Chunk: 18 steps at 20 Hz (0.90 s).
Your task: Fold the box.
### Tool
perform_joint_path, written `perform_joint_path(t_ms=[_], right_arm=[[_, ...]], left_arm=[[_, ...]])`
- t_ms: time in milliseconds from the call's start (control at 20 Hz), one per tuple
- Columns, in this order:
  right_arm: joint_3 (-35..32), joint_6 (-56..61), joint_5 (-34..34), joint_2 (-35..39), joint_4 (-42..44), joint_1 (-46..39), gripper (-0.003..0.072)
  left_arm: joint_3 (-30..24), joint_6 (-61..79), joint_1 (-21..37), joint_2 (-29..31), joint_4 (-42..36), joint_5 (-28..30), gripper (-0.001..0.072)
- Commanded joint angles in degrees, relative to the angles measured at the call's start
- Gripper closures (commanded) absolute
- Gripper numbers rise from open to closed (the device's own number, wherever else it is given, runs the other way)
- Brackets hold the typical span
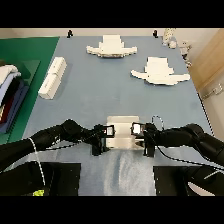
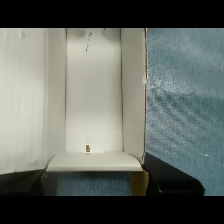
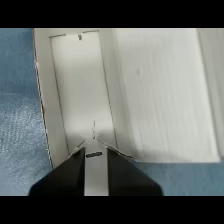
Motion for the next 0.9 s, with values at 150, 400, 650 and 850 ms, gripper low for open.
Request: perform_joint_path(t_ms=[150,400,650,850], right_arm=[[6.62,61.57,-17.75,5.75,-39.08,-2.32,0.069],[5.25,74.12,-23.52,7.43,-33.92,-20.57,0.069],[0.61,50.77,-22.47,-1.44,-0.79,-43.63,0.069],[0.0,37.27,-26.91,-9.64,14.4,-49.4,0.069]], left_arm=[[0.07,0.0,0.04,-0.02,0.0,0.04,0.0248],[0.07,0.0,0.04,-0.02,0.0,0.02,0.0248],[0.07,0.0,0.04,-0.02,0.0,0.02,0.0247],[0.07,0.0,0.04,-0.02,0.0,0.02,0.0248]])
